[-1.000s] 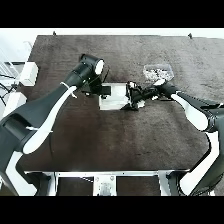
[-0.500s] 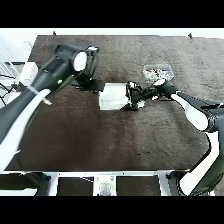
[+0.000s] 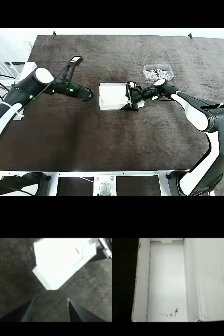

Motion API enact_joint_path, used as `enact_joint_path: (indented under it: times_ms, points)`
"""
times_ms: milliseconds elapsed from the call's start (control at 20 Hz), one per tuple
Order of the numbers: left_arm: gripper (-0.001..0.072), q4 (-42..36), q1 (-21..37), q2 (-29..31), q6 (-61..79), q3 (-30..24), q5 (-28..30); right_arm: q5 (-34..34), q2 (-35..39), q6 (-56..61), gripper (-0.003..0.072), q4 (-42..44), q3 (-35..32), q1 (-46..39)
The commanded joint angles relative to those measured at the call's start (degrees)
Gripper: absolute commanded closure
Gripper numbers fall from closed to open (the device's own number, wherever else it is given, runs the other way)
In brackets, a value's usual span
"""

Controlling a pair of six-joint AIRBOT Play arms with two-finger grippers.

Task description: Fold the box and place the chain.

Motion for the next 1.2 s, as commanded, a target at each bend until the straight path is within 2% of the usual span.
enact_joint_path:
  times_ms: [0, 100, 150, 250, 300, 350, 450, 550, 700, 800, 900, 950, 1000, 1050, 1150]
  points:
    - [0.0223, -4.8, 2.4, 0.2, 9.7, -2.4, 4.2, 0.0, 0.0, 0.0, 0.0090, 0.0, 0.0, 0.1]
    - [0.0221, -5.4, 2.4, -0.3, 16.0, -2.4, 4.9, 0.0, 0.0, 0.0, 0.0090, 0.0, 0.0, 0.1]
    - [0.0220, -7.1, 2.4, -1.0, 25.4, -2.4, 4.1, 0.0, 0.0, 0.0, 0.0090, 0.0, 0.0, 0.1]
    - [0.0212, -12.7, 2.4, -2.8, 45.7, -2.3, -2.1, 0.0, 0.0, 0.0, 0.0090, 0.0, 0.0, 0.2]
    - [0.0137, -15.5, 2.4, -4.1, 50.8, -2.2, -3.1, 0.0, 0.0, 0.0, 0.0090, 0.0, 0.0, 0.2]
    - [0.0093, -16.6, 2.7, -5.8, 52.8, -1.9, -2.3, 0.0, 0.0, 0.0, 0.0090, 0.0, 0.0, 0.2]
    - [0.0093, -16.4, 3.7, -10.6, 56.4, 0.7, -3.0, 0.0, 0.0, 0.0, 0.0090, 0.0, 0.0, 0.2]
    - [0.0092, -16.3, 4.2, -15.4, 60.0, 5.0, -7.0, 0.0, 0.0, 0.0, 0.0090, 0.0, 0.0, 0.2]
    - [0.0094, -13.1, 5.2, -22.6, 62.5, 12.1, -11.8, 0.0, 0.0, 0.0, 0.0090, 0.0, 0.0, 0.2]
    - [0.0099, -11.5, 5.5, -26.3, 64.1, 15.0, -12.0, 0.0, 0.0, 0.0, 0.0090, 0.0, 0.0, 0.2]
    - [0.0230, -11.6, 5.7, -27.7, 65.9, 15.5, -10.4, 0.0, 0.0, 0.0, 0.0090, 0.0, 0.0, 0.2]
    - [0.0227, -11.6, 5.7, -27.7, 66.3, 15.5, -9.4, 0.0, 0.0, 0.0, 0.0090, 0.0, 0.0, 0.2]
    - [0.0079, -12.8, 5.7, -27.7, 65.5, 15.5, -9.8, 0.0, 0.0, 0.0, 0.0090, 0.0, 0.0, 0.2]
    - [-0.0011, -13.7, 5.7, -27.8, 63.9, 15.4, -10.1, 0.0, 0.0, 0.0, 0.0090, 0.0, 0.0, 0.2]
    - [-0.0011, -14.3, 5.6, -27.8, 64.5, 15.5, -11.1, 0.0, 0.0, 0.0, 0.0090, 0.0, 0.0, 0.2]
